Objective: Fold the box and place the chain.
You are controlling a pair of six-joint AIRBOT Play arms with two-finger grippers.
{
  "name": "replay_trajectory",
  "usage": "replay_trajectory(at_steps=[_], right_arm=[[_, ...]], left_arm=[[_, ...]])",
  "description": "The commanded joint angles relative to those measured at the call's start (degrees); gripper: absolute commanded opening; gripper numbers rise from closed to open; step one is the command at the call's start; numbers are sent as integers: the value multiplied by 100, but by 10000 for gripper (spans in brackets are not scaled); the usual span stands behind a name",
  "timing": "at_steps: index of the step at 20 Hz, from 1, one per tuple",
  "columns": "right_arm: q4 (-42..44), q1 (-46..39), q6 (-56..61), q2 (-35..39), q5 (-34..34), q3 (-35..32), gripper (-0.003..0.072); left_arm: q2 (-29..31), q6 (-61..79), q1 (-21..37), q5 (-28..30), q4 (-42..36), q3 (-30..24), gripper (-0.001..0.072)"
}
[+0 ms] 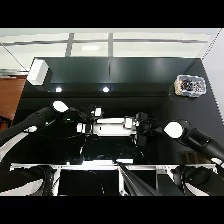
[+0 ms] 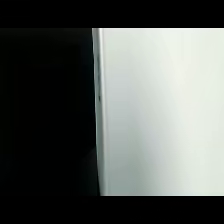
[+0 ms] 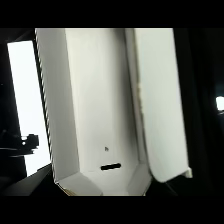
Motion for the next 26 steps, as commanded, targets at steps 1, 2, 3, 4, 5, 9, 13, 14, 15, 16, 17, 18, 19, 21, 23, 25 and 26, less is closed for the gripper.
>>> replay_trajectory(at_steps=[1, 2, 3, 4, 5, 9, 13, 14, 15, 16, 17, 18, 19, 21, 23, 25, 26], right_arm=[[-22, -256, -13, 52, -90, 136, 691], [-9, -376, -13, 52, -68, 138, 691], [22, -476, -13, 48, -22, 138, 691], [118, -520, -87, 28, 42, 138, 691], [299, -527, -293, -28, 103, 138, 691], [1274, -525, -1366, -407, 225, 138, 692], [1814, -531, -2238, -791, 398, 138, 691], [1810, -533, -2330, -907, 398, 138, 691], [1812, -584, -2352, -1025, 409, 138, 691], [1810, -669, -2354, -1154, 459, 138, 691], [1812, -754, -2400, -1255, 509, 138, 691], [1821, -815, -2468, -1329, 527, 138, 691], [1845, -844, -2507, -1377, 557, 138, 691], [1965, -846, -2677, -1456, 568, 138, 691], [2041, -846, -2804, -1526, 557, 138, 691], [2041, -846, -2817, -1604, 527, 138, 690], [2041, -846, -2817, -1648, 525, 138, 690]], left_arm=[[0, 0, -4, -11, 4, -2, 29], [0, 0, -4, -11, 2, -2, 29], [0, 0, -4, -13, 2, -2, 29], [0, 0, -4, -13, 2, -2, 29], [0, 0, -4, -13, 2, -2, 29], [0, 0, -4, -13, 2, -2, 29], [0, 0, -4, -13, 2, -2, 29], [0, -7, -4, -13, -2, -2, 29], [0, -70, -4, -9, -2, -2, 29], [0, -162, -4, -4, -2, -2, 29], [0, -160, -4, -15, 0, -2, 29], [0, -157, -4, -13, 0, -2, 29], [0, -157, -4, -13, 0, -2, 29], [0, -157, -4, -15, 0, -2, 29], [0, -157, -4, -13, 0, -2, 29], [0, -157, -7, -15, 0, -2, 29], [0, -157, -7, -15, 0, -2, 29]])
